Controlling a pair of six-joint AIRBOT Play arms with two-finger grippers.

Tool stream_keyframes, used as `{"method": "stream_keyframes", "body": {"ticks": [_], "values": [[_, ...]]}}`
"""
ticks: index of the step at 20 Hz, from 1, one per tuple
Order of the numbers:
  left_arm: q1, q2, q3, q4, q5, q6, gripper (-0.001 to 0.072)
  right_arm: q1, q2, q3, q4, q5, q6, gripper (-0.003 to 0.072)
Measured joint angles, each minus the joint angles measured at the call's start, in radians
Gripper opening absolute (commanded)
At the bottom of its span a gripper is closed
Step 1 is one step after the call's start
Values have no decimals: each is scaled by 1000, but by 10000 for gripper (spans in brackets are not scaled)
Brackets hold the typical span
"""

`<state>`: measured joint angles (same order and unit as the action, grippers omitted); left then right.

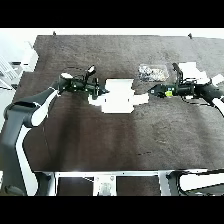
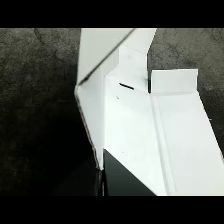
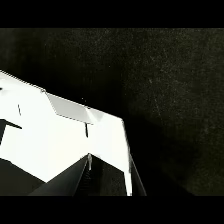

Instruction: Fold the box and place the chain.

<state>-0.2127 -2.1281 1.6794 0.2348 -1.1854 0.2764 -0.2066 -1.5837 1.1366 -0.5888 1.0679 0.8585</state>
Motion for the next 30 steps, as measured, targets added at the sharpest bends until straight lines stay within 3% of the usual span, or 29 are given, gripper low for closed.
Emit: {"method": "stream_keyframes", "body": {"ticks": [19, 24, 25, 27, 28, 29, 30], "values": [[-14, -25, -33, 5, 22, 188, 20, -2, 0, -4, 128, -5, -143, 317], [-14, -26, -33, 11, 22, 177, 21, -2, 27, -12, 196, -3, -219, 243], [-14, -26, -33, 11, 22, 174, 21, -2, 49, -23, 216, -2, -240, 177], [-14, -26, -33, 12, 22, 171, 21, -2, 109, -58, 256, -2, -289, 171], [-14, -26, -33, 13, 22, 170, 21, -2, 149, -84, 275, -2, -323, 191], [-14, -26, -33, 14, 22, 170, 21, -2, 187, -111, 286, -3, -362, 381], [-14, -26, -33, 14, 22, 169, 21, -2, 225, -142, 294, -4, -417, 631]]}}
